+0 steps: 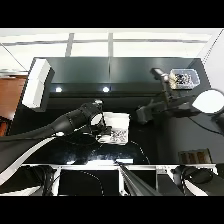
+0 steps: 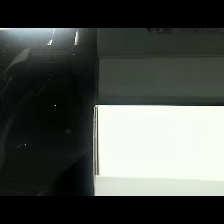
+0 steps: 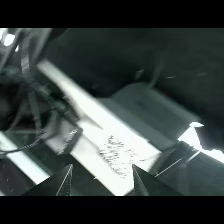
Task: Fold the box and place the chain.
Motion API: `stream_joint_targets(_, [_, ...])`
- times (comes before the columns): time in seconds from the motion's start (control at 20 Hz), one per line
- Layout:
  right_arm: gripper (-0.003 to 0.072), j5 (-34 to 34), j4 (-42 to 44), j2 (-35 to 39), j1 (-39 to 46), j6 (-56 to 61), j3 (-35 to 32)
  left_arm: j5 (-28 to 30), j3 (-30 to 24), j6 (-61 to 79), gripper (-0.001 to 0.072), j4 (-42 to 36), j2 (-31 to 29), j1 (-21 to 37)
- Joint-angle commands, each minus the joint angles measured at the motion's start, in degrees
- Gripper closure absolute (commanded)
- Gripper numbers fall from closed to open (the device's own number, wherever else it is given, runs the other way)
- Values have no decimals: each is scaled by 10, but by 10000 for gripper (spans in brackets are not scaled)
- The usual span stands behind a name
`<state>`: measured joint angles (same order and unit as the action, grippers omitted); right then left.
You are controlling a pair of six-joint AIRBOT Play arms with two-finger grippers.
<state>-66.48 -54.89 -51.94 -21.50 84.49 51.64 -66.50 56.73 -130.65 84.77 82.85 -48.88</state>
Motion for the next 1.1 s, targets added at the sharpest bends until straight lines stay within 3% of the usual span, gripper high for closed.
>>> stream_joint_targets(0.0, [242,-37,-3,19,70,-10,5,0,4,-20,680,0,0,0])
stream_joint_targets(0.05, [242,-41,-3,21,80,-12,5,0,8,-22,676,0,0,0])
stream_joint_targets(0.1, [242,-44,-3,21,84,-12,5,-4,15,-32,553,0,-1,0])
stream_joint_targets(0.15, [242,-44,-7,21,85,-12,5,-12,24,-37,296,0,-5,-1])
stream_joint_targets(0.2, [242,-44,-12,21,85,-12,5,-16,33,-37,101,5,-15,-3])
stream_joint_targets(0.4, [242,-40,-24,21,85,-12,5,-35,42,16,81,41,-85,0])
stream_joint_targets(0.55, [242,-38,-31,21,86,-12,5,-114,38,125,80,124,-149,8])
stream_joint_targets(0.65, [242,-39,-37,21,86,-14,5,-142,15,137,78,174,-204,44])
stream_joint_targets(0.7, [242,-39,-42,21,86,-14,5,-127,-7,161,78,164,-234,77])
stream_joint_targets(0.8, [242,-39,-52,21,86,-14,5,-70,-71,240,78,75,-296,171])
stream_joint_targets(0.85, [242,-39,-52,21,86,-14,5,-37,-111,296,78,-11,-322,235])
stream_joint_targets(0.95, [242,-41,-50,21,86,-14,5,-4,-194,504,78,-267,-348,373])
stream_joint_targets(1.05, [242,-41,-51,21,86,-14,5,-61,-269,822,78,-542,-343,482])
